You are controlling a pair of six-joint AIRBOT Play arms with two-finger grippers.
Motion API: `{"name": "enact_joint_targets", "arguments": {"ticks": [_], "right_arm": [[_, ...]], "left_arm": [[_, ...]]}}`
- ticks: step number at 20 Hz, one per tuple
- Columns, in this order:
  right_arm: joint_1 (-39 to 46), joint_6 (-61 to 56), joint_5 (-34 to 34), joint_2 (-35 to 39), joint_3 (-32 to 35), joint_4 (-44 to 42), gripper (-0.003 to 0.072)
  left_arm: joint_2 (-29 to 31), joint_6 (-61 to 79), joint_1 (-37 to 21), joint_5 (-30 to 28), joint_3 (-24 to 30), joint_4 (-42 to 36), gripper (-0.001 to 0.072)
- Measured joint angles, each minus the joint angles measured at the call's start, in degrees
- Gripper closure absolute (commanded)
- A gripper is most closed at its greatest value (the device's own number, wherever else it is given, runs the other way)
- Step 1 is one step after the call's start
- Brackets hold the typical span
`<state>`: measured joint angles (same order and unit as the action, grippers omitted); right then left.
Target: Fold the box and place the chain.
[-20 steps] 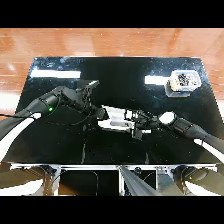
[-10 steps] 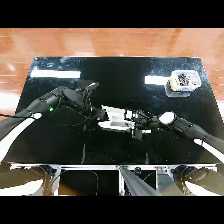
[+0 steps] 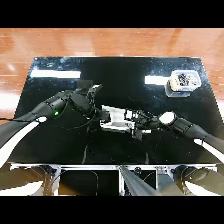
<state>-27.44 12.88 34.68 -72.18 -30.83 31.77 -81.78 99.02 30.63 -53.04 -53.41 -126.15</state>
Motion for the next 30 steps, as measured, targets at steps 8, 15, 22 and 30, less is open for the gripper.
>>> {"name": "enact_joint_targets", "arguments": {"ticks": [8,15,22,30], "right_arm": [[0.0,0.0,0.0,0.0,0.0,0.0,0.0204],[0.0,0.0,0.0,0.0,0.0,0.0,0.0368],[0.0,0.0,-0.1,0.0,0.0,0.0,0.0370],[0.0,0.0,0.0,0.0,0.0,0.0,0.0370]], "left_arm": [[0.0,-6.2,1.3,0.7,0.0,2.5,0.0106],[0.0,-7.8,1.5,1.1,0.0,2.9,0.0106],[0.0,-8.2,1.5,1.7,0.0,3.0,0.0106],[0.9,-17.6,3.7,2.2,-0.4,12.2,0.0145]]}}
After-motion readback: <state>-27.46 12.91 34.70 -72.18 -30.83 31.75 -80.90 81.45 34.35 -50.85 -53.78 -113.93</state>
